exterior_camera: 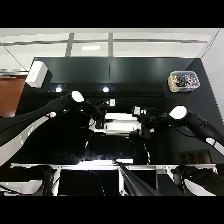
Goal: Fold the box and place the chain.
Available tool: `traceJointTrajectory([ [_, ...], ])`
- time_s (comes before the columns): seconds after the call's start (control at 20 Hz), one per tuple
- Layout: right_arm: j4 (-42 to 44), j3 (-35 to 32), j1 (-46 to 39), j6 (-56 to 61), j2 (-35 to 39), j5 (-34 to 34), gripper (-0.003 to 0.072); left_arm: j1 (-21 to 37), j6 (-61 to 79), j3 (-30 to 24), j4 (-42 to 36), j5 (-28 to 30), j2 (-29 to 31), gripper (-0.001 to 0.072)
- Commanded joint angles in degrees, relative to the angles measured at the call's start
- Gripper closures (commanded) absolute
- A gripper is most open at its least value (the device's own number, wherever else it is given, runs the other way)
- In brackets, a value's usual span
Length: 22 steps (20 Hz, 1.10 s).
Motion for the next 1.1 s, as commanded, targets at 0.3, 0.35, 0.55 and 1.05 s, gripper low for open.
traceJointTrajectory([
  [0.3,0.2,-0.17,0.0,-5.86,-4.04,-1.36,-0.0016,-0.04,-0.04,0.0,-0.09,0.15,0.0,0.0682],
  [0.35,0.2,-0.17,0.0,-5.92,-4.28,-1.75,-0.0015,-0.04,-0.07,0.0,-0.09,0.15,0.0,0.0682],
  [0.55,0.2,-0.17,0.0,-6.91,-4.7,-3.13,0.0014,-0.04,-0.07,0.0,-0.11,0.15,0.0,0.0682],
  [1.05,0.11,-0.2,0.0,-6.93,-6.95,-4.09,0.0014,-0.04,-0.07,0.0,-0.11,0.13,0.0,0.0682],
])
